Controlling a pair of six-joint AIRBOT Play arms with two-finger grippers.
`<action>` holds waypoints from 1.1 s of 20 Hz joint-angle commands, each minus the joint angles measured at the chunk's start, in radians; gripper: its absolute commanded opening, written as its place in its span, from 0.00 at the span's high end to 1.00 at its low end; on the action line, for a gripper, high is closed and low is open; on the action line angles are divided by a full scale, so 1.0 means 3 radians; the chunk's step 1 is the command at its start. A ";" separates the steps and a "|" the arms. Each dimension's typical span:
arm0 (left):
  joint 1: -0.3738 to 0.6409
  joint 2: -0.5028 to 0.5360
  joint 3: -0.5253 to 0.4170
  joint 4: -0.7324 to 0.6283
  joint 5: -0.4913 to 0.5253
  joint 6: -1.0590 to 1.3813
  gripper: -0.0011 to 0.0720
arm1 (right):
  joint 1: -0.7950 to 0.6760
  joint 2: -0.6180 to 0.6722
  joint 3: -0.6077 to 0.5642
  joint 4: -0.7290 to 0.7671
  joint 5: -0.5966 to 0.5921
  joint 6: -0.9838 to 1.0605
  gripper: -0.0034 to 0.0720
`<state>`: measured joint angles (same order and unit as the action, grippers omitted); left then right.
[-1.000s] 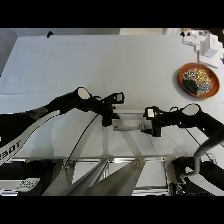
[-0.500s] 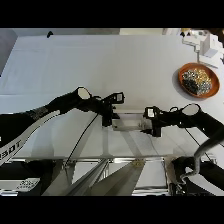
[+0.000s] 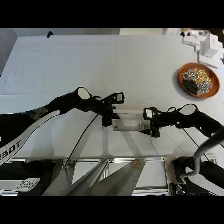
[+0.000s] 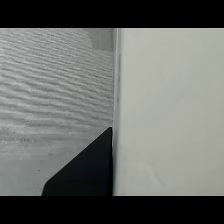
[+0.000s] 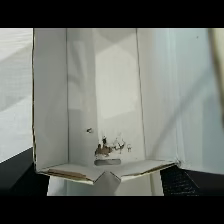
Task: Fold the box and place the chain.
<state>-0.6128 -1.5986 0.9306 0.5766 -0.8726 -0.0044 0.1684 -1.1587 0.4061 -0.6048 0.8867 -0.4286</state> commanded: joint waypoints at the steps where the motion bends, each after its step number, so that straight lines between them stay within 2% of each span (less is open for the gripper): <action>1: 0.0000 0.0000 0.0000 0.0000 0.0001 0.0000 0.97 | 0.0072 -0.0092 0.0000 0.0093 -0.0039 -0.0085 0.02; 8: 0.0000 0.0000 0.0000 0.0000 0.0003 0.0000 0.97 | 0.0071 -0.0107 0.0000 0.0086 -0.0098 -0.0084 0.06; 10: 0.0000 0.0000 0.0000 0.0000 0.0003 0.0000 0.97 | 0.0071 -0.0107 0.0000 0.0088 -0.0112 -0.0084 0.12; 12: 0.0000 0.0000 0.0000 0.0000 0.0003 0.0000 0.97 | 0.0071 -0.0107 0.0000 0.0088 -0.0118 -0.0083 0.26; 13: 0.0000 0.0000 0.0000 0.0000 0.0003 0.0000 0.97 | 0.0071 -0.0107 0.0000 0.0086 -0.0117 -0.0083 0.28; 14: 0.0000 0.0000 0.0000 0.0000 0.0001 0.0000 0.97 | 0.0071 -0.0107 -0.0001 0.0086 -0.0117 -0.0081 0.37; 16: 0.0000 0.0000 0.0000 0.0000 0.0003 0.0000 0.97 | 0.0071 -0.0107 -0.0001 0.0085 -0.0114 -0.0081 0.42; 22: 0.0000 0.0000 0.0000 0.0000 0.0003 0.0000 0.97 | 0.0071 -0.0107 -0.0009 -0.0018 -0.0140 -0.0083 0.46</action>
<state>-0.6128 -1.5982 0.9306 0.5766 -0.8719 -0.0044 0.1886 -1.1900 0.4042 -0.5934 0.8516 -0.4538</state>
